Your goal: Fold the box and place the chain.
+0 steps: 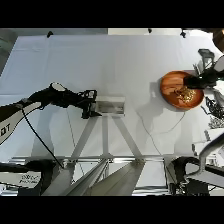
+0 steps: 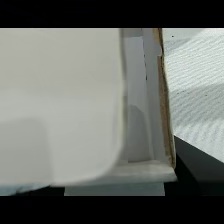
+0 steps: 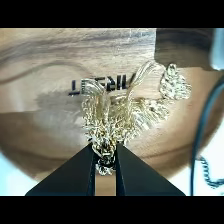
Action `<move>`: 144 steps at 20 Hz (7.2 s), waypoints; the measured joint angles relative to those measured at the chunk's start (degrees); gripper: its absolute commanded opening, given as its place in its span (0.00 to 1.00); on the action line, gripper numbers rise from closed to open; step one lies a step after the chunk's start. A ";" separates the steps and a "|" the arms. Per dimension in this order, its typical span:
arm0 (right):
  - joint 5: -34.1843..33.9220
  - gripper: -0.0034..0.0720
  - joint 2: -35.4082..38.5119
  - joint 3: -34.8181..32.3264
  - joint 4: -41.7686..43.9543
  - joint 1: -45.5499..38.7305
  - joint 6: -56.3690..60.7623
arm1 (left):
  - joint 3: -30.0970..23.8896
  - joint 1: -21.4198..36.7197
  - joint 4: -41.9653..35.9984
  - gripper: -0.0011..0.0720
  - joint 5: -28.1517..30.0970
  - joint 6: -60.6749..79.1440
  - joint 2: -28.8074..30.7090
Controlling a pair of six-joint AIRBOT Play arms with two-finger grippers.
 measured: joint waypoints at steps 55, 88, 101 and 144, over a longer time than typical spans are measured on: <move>-9.81 0.06 -5.90 -0.02 25.07 47.93 -14.64 | 0.00 0.00 -0.02 0.39 0.00 -0.02 0.00; 4.85 0.56 3.19 -1.07 14.25 30.47 -32.96 | 0.00 0.00 -0.02 0.39 0.00 0.04 0.00; -1.99 0.49 -11.04 -5.38 22.99 27.23 -70.16 | 0.00 0.00 0.00 0.39 0.00 0.02 0.00; -12.13 0.06 8.98 -10.99 70.49 35.54 -49.53 | 0.00 0.00 0.00 0.39 0.00 0.00 0.00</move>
